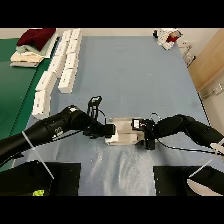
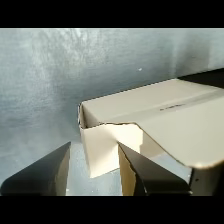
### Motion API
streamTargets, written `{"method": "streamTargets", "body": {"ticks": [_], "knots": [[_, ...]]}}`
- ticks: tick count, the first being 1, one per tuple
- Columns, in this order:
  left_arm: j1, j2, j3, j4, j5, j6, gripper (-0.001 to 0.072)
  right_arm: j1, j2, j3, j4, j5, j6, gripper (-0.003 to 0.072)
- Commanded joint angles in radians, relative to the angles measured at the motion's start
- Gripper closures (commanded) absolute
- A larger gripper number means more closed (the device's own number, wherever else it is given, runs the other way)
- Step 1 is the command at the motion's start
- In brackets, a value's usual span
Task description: Fold the box.
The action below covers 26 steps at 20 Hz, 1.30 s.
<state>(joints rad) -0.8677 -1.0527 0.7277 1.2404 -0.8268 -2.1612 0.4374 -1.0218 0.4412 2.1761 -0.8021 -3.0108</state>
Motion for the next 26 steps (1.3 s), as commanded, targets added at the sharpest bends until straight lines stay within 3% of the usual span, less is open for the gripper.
{"method": "streamTargets", "body": {"ticks": [1,5,10,15,20,21,22,23,26], "knots": [[-0.081,-0.078,0.055,0.111,-0.051,-0.204,0.0261,0.001,0.000,0.000,0.000,0.000,0.000,0.0258],[-0.135,-0.167,0.122,0.142,-0.069,-0.299,0.0260,0.000,0.000,0.000,0.000,0.000,0.000,0.0258],[-0.149,-0.219,0.207,0.237,-0.200,-0.407,0.0261,0.001,0.000,0.000,0.000,0.000,0.000,0.0258],[-0.180,-0.285,0.271,0.279,-0.226,-0.423,0.0261,0.000,0.000,0.000,0.000,0.000,0.000,0.0258],[-0.193,-0.315,0.278,0.284,-0.224,-0.452,0.0262,0.000,0.000,0.000,0.000,0.000,0.000,0.0258],[-0.193,-0.315,0.278,0.284,-0.224,-0.457,0.0337,0.001,0.000,0.000,0.000,0.000,0.000,0.0258],[-0.193,-0.315,0.278,0.284,-0.222,-0.455,0.0549,0.000,0.000,0.000,0.000,0.000,0.000,0.0258],[-0.193,-0.315,0.278,0.284,-0.220,-0.451,0.0692,0.000,0.000,0.000,0.000,0.000,0.000,0.0258],[-0.193,-0.315,0.278,0.283,-0.225,-0.455,0.0694,0.000,0.000,0.000,0.000,0.000,0.000,0.0258]]}}
